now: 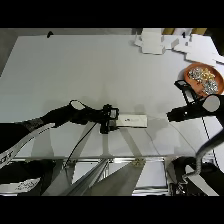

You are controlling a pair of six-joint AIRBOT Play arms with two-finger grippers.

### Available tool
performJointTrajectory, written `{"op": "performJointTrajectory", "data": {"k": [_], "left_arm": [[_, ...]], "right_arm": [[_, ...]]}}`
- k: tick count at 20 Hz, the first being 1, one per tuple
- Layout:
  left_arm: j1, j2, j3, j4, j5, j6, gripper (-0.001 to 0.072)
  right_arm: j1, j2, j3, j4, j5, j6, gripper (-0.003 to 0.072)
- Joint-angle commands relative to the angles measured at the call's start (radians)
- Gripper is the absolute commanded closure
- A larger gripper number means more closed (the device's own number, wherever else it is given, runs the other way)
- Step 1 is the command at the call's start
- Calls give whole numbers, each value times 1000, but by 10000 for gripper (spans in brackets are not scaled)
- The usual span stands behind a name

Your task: Fold the box and place the chain.

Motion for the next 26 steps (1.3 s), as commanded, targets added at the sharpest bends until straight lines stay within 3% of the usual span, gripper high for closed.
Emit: {"op": "performJointTrajectory", "data": {"k": [1,11,15,17,20,26], "left_arm": [[0,0,0,-21,0,0,438],[5,3,0,-50,1,-1,438],[74,110,0,-18,1,-181,439],[142,211,0,87,1,-339,439],[280,379,0,357,0,-670,439],[612,658,0,824,-23,-1377,438]], "right_arm": [[-4,1,-8,19,-34,3,673],[-4,1,-8,25,-63,3,673],[-4,1,-8,25,-61,3,673],[-4,1,-8,25,-59,3,673],[-4,1,-8,25,-43,3,673],[-4,1,-8,25,-8,3,673]]}}
